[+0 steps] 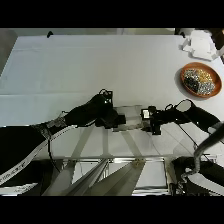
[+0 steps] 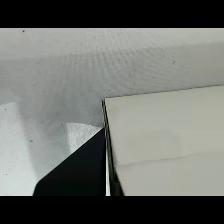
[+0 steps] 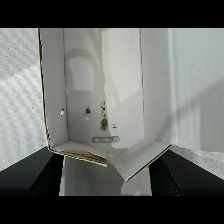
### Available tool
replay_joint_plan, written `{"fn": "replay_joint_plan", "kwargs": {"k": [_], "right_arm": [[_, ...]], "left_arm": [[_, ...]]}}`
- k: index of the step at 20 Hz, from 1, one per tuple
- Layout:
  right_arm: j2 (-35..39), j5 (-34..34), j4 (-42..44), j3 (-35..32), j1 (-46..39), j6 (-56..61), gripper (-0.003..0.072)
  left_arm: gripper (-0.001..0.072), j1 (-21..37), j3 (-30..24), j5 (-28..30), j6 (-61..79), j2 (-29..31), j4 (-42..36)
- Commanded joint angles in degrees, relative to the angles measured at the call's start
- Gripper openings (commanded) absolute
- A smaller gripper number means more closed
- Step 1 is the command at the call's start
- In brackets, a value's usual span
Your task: Fold the box and place the chain.
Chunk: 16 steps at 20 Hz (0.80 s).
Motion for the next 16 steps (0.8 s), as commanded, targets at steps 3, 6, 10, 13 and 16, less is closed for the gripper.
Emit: {"fn": "replay_joint_plan", "kwargs": {"k": [3, 6, 10, 13, 16], "right_arm": [[0.04, -0.13, 0.07, 0.04, 0.0, 0.11, 0.0421], [0.04, -0.13, 0.07, 0.04, 0.0, 0.11, 0.0421], [0.04, -0.15, 0.07, 0.04, 0.0, 0.11, 0.0421], [0.04, -0.13, 0.07, 0.04, 0.0, 0.11, 0.0421], [0.04, -0.15, 0.07, 0.04, 0.0, 0.11, 0.0421]], "left_arm": [[0.001, -1.62, 0.0, -0.02, -3.13, -0.92, 1.46], [0.001, -1.66, 0.0, -0.07, -4.57, -0.9, 1.38], [0.0291, -1.6, 0.02, -1.66, -4.44, -0.26, 0.48], [0.0289, -1.6, 0.0, -2.21, -4.44, -0.11, 0.2], [0.0163, -1.55, 0.0, -1.46, -4.52, -0.11, 0.42]]}}
